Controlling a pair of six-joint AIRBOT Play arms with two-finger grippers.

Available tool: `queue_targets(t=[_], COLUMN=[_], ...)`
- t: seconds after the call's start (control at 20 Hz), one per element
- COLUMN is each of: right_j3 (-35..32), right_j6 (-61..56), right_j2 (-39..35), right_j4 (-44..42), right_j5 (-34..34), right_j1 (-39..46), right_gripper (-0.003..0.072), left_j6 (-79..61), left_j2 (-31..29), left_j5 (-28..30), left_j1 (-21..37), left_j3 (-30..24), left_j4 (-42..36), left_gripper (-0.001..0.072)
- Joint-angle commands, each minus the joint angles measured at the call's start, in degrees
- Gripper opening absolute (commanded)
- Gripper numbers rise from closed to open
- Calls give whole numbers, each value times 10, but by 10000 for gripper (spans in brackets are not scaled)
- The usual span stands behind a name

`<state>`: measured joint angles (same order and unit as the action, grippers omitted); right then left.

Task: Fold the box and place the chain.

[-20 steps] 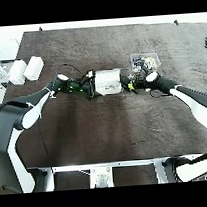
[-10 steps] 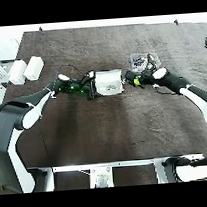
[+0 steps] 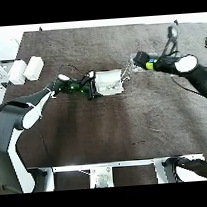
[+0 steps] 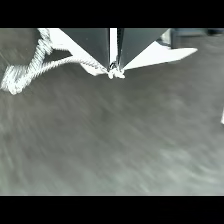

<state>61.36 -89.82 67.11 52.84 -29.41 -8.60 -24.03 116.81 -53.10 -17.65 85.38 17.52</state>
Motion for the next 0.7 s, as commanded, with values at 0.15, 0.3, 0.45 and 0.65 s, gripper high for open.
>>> queue_targets(t=[0.15,0.3,0.45,0.65], right_j3=[15,34,47,46], right_j6=[19,35,48,48], right_j2=[-96,-96,-96,-81], right_j4=[14,14,14,12], right_j5=[5,31,55,59], right_j1=[-44,-78,-99,-121], right_gripper=[8,8,7,7], left_j6=[0,0,0,0], left_j2=[0,0,0,0], left_j5=[0,0,0,0], left_j1=[0,0,0,0], left_j3=[0,0,0,0], left_j4=[0,0,0,0], left_gripper=[471,471,471,471])
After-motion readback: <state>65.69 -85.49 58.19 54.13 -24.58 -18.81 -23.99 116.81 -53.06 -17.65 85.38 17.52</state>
